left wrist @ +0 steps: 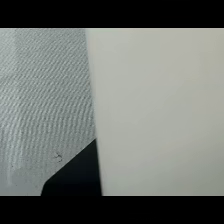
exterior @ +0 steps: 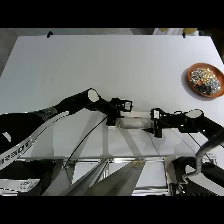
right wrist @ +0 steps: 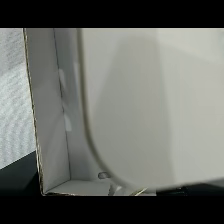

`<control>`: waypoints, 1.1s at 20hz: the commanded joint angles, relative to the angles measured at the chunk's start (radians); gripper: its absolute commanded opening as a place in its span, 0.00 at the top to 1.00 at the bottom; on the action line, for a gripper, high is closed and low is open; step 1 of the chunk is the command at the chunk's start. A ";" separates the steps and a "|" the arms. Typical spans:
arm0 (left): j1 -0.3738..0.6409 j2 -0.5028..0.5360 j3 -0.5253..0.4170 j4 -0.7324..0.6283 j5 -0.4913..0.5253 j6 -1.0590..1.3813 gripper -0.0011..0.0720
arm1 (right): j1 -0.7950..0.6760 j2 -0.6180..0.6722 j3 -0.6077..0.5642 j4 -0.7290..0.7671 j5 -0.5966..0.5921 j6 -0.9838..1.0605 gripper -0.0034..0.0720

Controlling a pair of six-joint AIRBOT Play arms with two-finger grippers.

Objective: Fold the box and place the chain.

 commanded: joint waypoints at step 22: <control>0.001 0.007 0.000 0.002 0.001 -0.001 0.81 | 0.001 0.000 -0.001 -0.001 0.000 0.000 0.27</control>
